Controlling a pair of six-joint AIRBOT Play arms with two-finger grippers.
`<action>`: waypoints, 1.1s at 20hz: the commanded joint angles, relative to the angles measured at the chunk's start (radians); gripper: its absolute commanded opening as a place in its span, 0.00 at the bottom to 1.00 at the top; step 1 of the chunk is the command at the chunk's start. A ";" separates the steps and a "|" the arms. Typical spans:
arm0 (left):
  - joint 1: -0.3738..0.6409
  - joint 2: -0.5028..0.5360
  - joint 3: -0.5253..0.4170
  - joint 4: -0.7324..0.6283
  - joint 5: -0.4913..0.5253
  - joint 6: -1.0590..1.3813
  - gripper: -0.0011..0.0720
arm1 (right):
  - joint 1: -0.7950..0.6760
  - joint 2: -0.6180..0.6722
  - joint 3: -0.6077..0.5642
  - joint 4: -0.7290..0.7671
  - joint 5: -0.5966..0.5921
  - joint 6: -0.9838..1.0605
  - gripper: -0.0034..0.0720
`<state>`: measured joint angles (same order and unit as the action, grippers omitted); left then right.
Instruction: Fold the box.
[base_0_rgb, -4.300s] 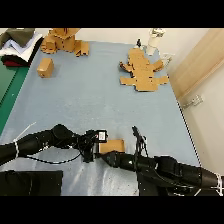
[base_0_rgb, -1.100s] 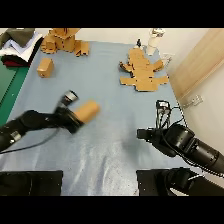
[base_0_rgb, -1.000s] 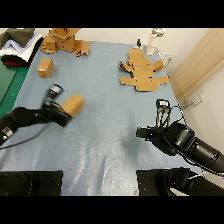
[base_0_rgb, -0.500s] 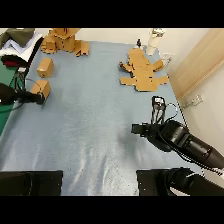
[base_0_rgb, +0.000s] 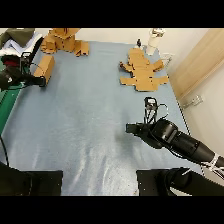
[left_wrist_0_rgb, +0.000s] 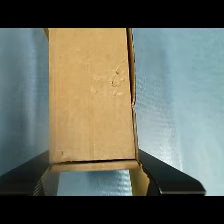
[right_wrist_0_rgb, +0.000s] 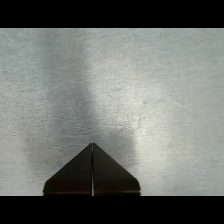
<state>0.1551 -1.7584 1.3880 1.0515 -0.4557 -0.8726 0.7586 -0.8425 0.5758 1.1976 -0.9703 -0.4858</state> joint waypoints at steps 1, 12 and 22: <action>-0.004 -0.111 0.116 -0.002 0.003 0.000 0.67 | 0.000 -0.012 0.000 0.029 0.028 0.016 0.04; 0.016 -0.119 0.177 0.001 -0.142 -0.018 0.96 | 0.000 -0.012 0.000 0.060 0.028 0.017 0.05; 0.131 0.206 0.179 0.011 -0.819 -0.156 0.09 | -0.109 -0.054 0.056 0.247 0.023 -0.256 0.05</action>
<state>0.2665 -1.6405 1.5661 1.0660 -1.0256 -0.9630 0.7078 -0.8726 0.5987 1.3571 -0.9463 -0.5991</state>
